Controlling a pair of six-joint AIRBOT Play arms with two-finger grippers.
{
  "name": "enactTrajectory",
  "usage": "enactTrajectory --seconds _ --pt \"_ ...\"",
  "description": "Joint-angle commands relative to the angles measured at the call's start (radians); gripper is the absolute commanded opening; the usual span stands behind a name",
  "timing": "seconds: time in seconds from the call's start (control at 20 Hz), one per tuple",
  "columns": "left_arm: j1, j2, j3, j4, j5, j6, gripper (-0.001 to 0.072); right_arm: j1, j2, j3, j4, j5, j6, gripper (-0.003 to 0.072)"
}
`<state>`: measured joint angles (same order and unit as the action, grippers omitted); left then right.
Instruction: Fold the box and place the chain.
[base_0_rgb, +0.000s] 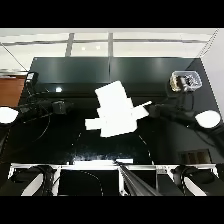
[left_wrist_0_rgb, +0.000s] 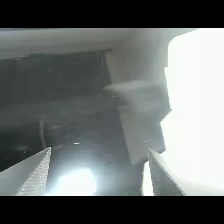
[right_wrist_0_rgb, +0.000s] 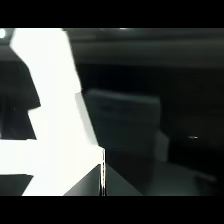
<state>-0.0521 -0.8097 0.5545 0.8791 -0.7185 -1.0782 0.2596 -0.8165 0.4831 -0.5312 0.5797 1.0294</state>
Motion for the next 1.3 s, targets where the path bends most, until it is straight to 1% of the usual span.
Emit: enactTrajectory --seconds 0.0,0.05,0.2,0.25,0.35,0.4,0.5,0.65,0.75,0.85,0.9,0.95,1.0,1.1,1.2,1.25 --pt "-0.066 -0.013 0.002 -0.010 -0.015 -0.056 0.0704 0.234 0.046 -0.083 -0.003 -0.243 0.011 0.0008" --pt "-0.072 -0.032 0.003 -0.010 -0.044 -0.107 0.0704 0.272 0.046 -0.091 -0.008 -0.254 0.011 0.0009" --pt "-0.061 -0.137 0.004 -0.111 -0.150 -0.076 0.0704 0.304 0.046 -0.100 -0.020 -0.260 0.025 0.0008" --pt "-0.048 -0.188 0.003 -0.186 -0.175 -0.026 0.0704 0.303 0.046 -0.100 -0.020 -0.261 0.026 0.0009" --pt "-0.029 -0.294 0.003 -0.385 -0.227 0.139 0.0704 0.304 0.046 -0.100 -0.020 -0.266 0.026 0.0009" --pt "-0.027 -0.349 0.005 -0.453 -0.240 0.204 0.0705 0.304 0.046 -0.100 -0.020 -0.266 0.026 0.0009" --pt "-0.027 -0.438 0.025 -0.486 -0.260 0.298 0.0704 0.304 0.046 -0.100 -0.020 -0.267 0.026 0.0009" --pt "-0.027 -0.565 0.089 -0.540 -0.374 0.488 0.0704 0.304 0.046 -0.100 -0.020 -0.266 0.026 0.0010" --pt "-0.026 -0.648 0.153 -0.527 -0.490 0.586 0.0704 0.304 0.046 -0.100 -0.020 -0.262 0.026 0.0009" --pt "-0.027 -0.727 0.221 -0.481 -0.620 0.657 0.0701 0.304 0.046 -0.100 -0.020 -0.261 0.034 0.0009" --pt "-0.027 -0.762 0.253 -0.455 -0.668 0.677 0.0679 0.304 0.046 -0.100 -0.020 -0.260 0.037 0.0009" --pt "-0.027 -0.787 0.278 -0.434 -0.693 0.683 0.0649 0.304 0.046 -0.100 -0.020 -0.257 0.040 0.0009" --pt "-0.027 -0.806 0.300 -0.410 -0.708 0.690 0.0575 0.304 0.046 -0.100 -0.020 -0.255 0.040 0.0009" --pt "-0.027 -0.836 0.332 -0.356 -0.723 0.693 0.0544 0.303 0.046 -0.100 -0.020 -0.254 0.040 0.0009" --pt "-0.027 -0.864 0.349 -0.336 -0.748 0.695 0.0354 0.303 0.046 -0.100 -0.020 -0.254 0.040 0.0010" --pt "-0.027 -0.874 0.351 -0.341 -0.764 0.697 0.0149 0.303 0.046 -0.100 -0.020 -0.254 0.040 0.0009"
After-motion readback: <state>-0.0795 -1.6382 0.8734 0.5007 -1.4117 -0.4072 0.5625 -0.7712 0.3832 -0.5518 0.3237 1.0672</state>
